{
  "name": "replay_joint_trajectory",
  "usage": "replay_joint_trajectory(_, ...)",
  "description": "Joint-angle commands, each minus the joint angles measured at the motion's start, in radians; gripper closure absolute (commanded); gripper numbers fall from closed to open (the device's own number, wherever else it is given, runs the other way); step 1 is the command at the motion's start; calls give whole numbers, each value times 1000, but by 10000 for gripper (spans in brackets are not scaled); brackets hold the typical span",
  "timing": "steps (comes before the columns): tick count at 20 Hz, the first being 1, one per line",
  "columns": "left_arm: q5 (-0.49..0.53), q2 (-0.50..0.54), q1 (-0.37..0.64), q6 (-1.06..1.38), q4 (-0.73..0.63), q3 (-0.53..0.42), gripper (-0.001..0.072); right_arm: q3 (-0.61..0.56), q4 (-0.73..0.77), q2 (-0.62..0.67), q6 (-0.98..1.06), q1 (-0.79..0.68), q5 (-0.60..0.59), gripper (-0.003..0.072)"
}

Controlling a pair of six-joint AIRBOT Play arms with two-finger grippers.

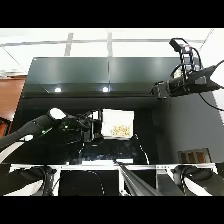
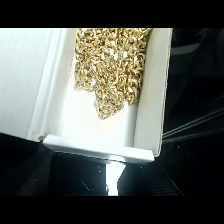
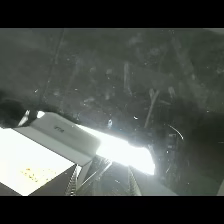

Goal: Fold the box and place the chain.

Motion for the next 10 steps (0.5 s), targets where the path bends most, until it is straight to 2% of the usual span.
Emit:
replay_joint_trajectory(1, -22, -32, 0, 31, 14, 39, -1, -1, 0, 0, 0, 1, -2, 308)
replay_joint_trajectory(5, -41, -41, -1, 31, 14, 54, 5, -1, -4, 0, 0, 1, -2, 308)
replay_joint_trajectory(7, -56, -42, -3, 24, 13, 54, 61, 0, -14, 0, 0, 1, -21, 308)
replay_joint_trajectory(8, -49, -41, -6, 20, 14, 55, 176, -1, -19, 0, 0, 1, -49, 308)
replay_joint_trajectory(10, -38, -41, -8, 5, 14, 62, 321, -1, -15, -6, 0, 1, -111, 307)
